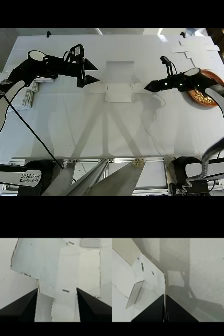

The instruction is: Fold the box and place the chain.

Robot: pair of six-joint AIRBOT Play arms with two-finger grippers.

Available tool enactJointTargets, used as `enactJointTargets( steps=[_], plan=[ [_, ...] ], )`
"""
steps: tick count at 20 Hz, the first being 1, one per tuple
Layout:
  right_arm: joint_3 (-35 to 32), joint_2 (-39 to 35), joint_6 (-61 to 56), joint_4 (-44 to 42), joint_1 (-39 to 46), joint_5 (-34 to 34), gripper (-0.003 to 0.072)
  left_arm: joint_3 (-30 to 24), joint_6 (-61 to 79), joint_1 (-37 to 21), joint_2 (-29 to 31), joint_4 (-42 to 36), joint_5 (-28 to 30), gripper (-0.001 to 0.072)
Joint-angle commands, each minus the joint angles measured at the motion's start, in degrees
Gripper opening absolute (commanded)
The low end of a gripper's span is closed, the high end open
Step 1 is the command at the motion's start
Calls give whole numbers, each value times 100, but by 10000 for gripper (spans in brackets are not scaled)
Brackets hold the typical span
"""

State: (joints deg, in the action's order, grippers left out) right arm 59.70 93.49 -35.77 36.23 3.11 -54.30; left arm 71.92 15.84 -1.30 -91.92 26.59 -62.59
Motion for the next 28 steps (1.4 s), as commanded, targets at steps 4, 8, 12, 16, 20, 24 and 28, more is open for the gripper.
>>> enactJointTargets(
  steps=[4,8,12,16,20,24,28],
  plan=[
    [4,7,9,-4,-17,31,14,0,0,-4,4,0,0,543],
    [4,7,9,-4,-20,31,14,0,0,-4,4,0,0,543],
    [4,7,9,-4,-17,31,14,0,-2,-2,4,-4,-72,543],
    [4,7,9,-4,-17,31,14,0,-149,-2,-2,-7,-90,540],
    [4,7,9,-4,-17,31,14,0,-1615,-20,0,-39,310,354],
    [4,7,9,-4,-17,28,14,9,-2015,-125,-2,0,643,360],
    [4,7,9,-4,-17,28,15,240,-2026,-129,-15,138,710,360]
  ],
)
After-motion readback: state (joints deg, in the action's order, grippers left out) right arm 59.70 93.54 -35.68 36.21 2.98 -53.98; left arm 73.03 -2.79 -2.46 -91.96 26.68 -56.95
